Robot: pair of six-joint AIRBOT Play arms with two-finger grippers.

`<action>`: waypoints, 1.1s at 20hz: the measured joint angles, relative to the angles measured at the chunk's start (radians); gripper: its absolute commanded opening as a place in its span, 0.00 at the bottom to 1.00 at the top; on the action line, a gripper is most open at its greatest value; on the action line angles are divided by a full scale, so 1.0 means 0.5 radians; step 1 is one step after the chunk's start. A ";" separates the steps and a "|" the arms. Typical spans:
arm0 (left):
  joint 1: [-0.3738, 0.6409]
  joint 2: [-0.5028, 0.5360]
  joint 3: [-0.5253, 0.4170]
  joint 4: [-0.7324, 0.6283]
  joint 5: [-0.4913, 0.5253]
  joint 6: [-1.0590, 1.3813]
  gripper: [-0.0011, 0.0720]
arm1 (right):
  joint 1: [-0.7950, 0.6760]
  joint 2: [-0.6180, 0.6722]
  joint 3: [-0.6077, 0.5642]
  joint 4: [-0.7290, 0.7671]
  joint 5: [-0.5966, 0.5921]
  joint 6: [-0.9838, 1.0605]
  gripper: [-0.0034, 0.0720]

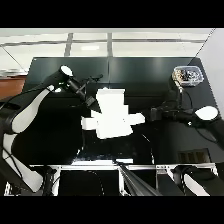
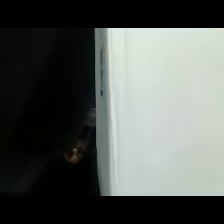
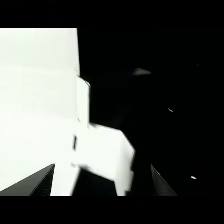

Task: Fold the box and place the chain.

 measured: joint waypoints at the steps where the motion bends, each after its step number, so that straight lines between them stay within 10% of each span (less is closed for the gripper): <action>1: -0.001 0.098 -0.104 -0.015 0.079 0.063 0.05 | -0.026 0.000 0.065 -0.128 0.091 -0.030 0.98; 8: -0.085 0.663 -0.877 -0.306 0.872 1.404 0.05 | 0.107 -0.004 0.150 -0.451 0.214 -0.927 0.98; 22: -0.325 0.725 -1.025 -0.031 1.474 1.877 0.05 | 0.723 -0.264 0.038 -0.508 -0.133 -1.686 0.98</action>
